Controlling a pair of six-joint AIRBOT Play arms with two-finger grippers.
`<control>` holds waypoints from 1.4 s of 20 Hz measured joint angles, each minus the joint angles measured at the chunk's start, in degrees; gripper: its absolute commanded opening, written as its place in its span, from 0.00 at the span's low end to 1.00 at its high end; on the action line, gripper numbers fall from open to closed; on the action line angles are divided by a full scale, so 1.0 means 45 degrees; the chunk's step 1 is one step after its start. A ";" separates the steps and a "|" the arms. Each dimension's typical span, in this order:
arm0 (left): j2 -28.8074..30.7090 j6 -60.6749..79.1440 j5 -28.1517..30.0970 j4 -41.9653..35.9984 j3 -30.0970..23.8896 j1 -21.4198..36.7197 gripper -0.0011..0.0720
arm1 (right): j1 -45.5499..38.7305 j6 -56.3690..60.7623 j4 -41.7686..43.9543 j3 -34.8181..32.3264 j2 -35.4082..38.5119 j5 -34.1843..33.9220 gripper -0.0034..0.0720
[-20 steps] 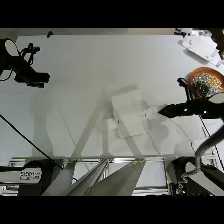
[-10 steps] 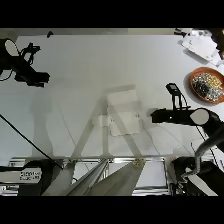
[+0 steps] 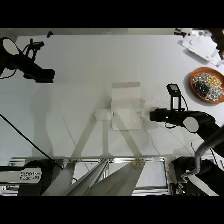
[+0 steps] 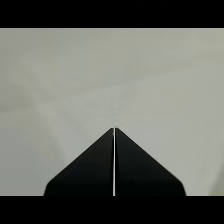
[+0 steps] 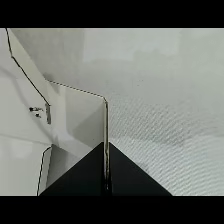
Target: Fold the box and place the chain.
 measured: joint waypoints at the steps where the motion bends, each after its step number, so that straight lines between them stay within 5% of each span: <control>1: -0.0005 0.0971 -0.0311 -0.1161 0.0000 -0.0010 0.04 | 0.0024 0.0170 -0.0097 0.0000 0.0000 -0.0024 0.06; 4: -0.0010 0.3682 -0.1719 -0.4284 -0.0005 -0.0223 0.17 | 0.0053 0.0379 -0.0267 0.0000 0.0000 -0.0063 0.06; 7: -0.0015 0.5508 -0.3109 -0.6071 -0.0049 -0.0811 0.57 | 0.0063 0.0471 -0.0345 0.0000 0.0000 -0.0078 0.06; 15: -0.0024 0.6717 -0.3211 -0.5479 -0.0476 -0.3531 0.56 | 0.0063 0.0549 -0.0335 0.0000 0.0000 0.0024 0.06; 16: -0.0034 0.6747 -0.2939 -0.5343 -0.0481 -0.3735 0.63 | 0.0063 0.0549 -0.0330 0.0000 0.0000 0.0039 0.06; 18: -0.0092 0.6776 -0.2147 -0.5187 -0.0505 -0.3997 0.92 | 0.0063 0.0549 -0.0325 0.0000 0.0000 0.0083 0.06; 23: -0.0719 0.6708 -0.0923 -0.5119 -0.0539 -0.3895 0.97 | 0.0063 0.0549 -0.0321 0.0000 0.0000 0.0155 0.05; 28: -0.2045 0.7796 -0.0432 -0.7159 -0.0544 -0.3949 0.97 | 0.0063 0.0549 -0.0311 0.0000 0.0000 0.0189 0.05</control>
